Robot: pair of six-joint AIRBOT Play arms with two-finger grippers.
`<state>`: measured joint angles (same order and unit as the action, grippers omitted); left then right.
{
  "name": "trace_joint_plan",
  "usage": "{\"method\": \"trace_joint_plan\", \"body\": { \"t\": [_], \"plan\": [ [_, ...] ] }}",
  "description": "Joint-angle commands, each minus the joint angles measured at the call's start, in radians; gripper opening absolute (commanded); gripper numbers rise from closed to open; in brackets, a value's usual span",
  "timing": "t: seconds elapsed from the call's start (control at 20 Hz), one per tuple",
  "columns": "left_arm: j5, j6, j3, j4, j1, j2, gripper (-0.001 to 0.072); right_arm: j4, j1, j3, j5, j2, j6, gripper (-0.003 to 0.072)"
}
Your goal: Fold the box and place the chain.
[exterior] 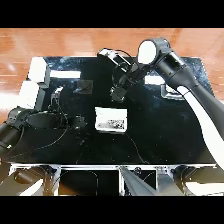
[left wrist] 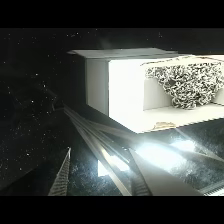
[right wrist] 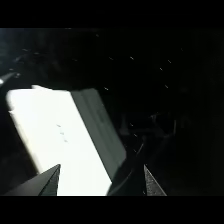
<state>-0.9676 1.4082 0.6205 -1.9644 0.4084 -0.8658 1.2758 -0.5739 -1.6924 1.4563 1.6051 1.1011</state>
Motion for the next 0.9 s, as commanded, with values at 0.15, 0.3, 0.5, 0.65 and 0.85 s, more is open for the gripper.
{"method": "trace_joint_plan", "body": {
  "t": [0.15, 0.3, 0.5, 0.65, 0.85],
  "plan": [
    [0.0, -0.002, 0.0, 0.0, 0.001, 0.001, 0.0466, 0.021, -0.048, 0.089, 0.089, 0.033, 0.016, 0.0623],
    [-0.007, -0.002, 0.0, -0.004, 0.001, 0.001, 0.0466, 0.005, -0.091, 0.103, 0.09, 0.009, 0.016, 0.0623],
    [-0.009, -0.002, 0.0, -0.004, 0.001, 0.001, 0.0466, 0.015, -0.135, 0.126, 0.092, 0.004, 0.018, 0.0623],
    [-0.021, -0.002, 0.0, -0.004, 0.001, 0.001, 0.0467, 0.026, -0.153, 0.143, 0.1, 0.003, 0.027, 0.0623],
    [-0.023, -0.002, 0.0, -0.004, 0.001, 0.001, 0.0466, 0.05, -0.187, 0.143, 0.097, -0.013, 0.009, 0.0676]
  ]
}}
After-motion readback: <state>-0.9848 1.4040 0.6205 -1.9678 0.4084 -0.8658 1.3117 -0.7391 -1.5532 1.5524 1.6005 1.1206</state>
